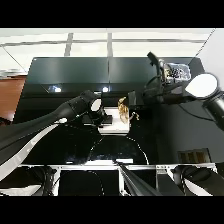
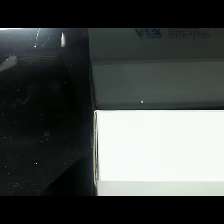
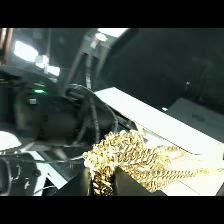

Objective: Fold the box and place the chain.

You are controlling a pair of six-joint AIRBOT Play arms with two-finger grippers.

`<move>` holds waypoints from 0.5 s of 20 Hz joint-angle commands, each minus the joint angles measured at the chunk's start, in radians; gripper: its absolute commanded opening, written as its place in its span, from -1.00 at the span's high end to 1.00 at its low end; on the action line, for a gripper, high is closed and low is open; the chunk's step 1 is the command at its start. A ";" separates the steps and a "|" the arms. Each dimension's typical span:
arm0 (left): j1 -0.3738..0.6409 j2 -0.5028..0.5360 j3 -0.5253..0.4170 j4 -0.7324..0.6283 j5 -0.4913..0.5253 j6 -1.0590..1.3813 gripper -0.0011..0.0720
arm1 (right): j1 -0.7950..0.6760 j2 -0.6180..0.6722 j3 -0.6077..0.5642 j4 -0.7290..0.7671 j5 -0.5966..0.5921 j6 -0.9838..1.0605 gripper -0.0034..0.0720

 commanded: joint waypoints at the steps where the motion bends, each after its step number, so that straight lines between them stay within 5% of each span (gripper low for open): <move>1: 0.000 -0.001 0.000 0.000 0.000 0.000 0.91 | 0.015 -0.007 -0.082 0.007 -0.059 0.008 0.87; 4: 0.000 -0.001 0.000 0.000 0.000 0.000 0.91 | 0.020 -0.007 -0.099 0.005 -0.061 0.011 0.81; 5: 0.000 -0.001 0.000 0.000 0.000 0.000 0.90 | 0.020 -0.007 -0.099 0.009 -0.061 0.011 0.27; 6: 0.000 -0.001 0.000 0.000 0.000 0.000 0.90 | 0.016 -0.006 -0.098 0.000 -0.051 0.010 -0.07; 10: 0.000 -0.001 0.000 0.000 0.000 0.000 0.90 | -0.154 0.018 -0.086 -0.155 0.095 -0.064 -0.06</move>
